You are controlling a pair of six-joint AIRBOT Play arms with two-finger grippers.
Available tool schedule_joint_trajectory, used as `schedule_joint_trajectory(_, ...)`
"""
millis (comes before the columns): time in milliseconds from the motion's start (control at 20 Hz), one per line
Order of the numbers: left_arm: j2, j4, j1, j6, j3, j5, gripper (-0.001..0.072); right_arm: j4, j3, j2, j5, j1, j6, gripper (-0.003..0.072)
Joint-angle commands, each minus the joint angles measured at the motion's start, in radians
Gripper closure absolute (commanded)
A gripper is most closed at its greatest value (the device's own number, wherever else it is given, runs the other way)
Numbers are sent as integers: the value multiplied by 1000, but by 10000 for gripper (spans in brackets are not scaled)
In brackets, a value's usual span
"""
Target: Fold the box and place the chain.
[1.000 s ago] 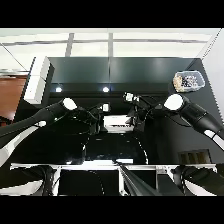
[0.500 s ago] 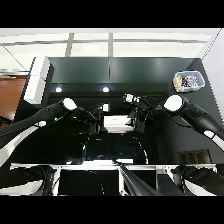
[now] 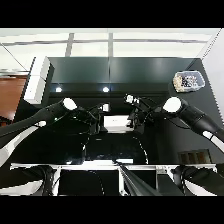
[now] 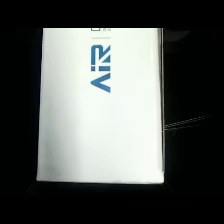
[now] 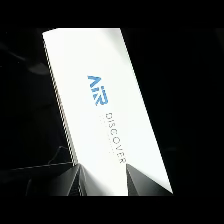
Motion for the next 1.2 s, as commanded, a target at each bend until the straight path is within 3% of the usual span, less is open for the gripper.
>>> schedule_joint_trajectory(0, 0, 0, 0, -1, -1, 0, 357, 17, 13, 13, 1, -1, 60, 376)
schedule_joint_trajectory(200, 0, 0, 0, -1, -1, 0, 357, 14, 74, 97, 93, -44, 330, 378)
schedule_joint_trajectory(250, 0, 0, 0, -1, -1, 1, 358, 9, 72, 111, 125, -71, 428, 477)
schedule_joint_trajectory(300, 0, 0, 0, -1, -1, 0, 357, 16, 59, 112, 155, -101, 521, 662)
schedule_joint_trajectory(400, -1, 0, 0, 0, -1, 1, 357, 150, -24, 111, 140, -147, 601, 670)
schedule_joint_trajectory(500, -1, 0, 0, 0, -1, 1, 357, 499, -136, 99, 107, -169, 474, 677)
schedule_joint_trajectory(600, -1, 0, 0, -1, -1, 1, 357, 648, -193, 74, 27, -163, 453, 675)
schedule_joint_trajectory(850, 0, 0, 0, -1, -1, 0, 356, 572, -198, -8, -123, -124, 549, 670)
schedule_joint_trajectory(1150, 0, 0, 0, -1, -1, 0, 348, 439, -197, -33, -152, -76, 640, 670)
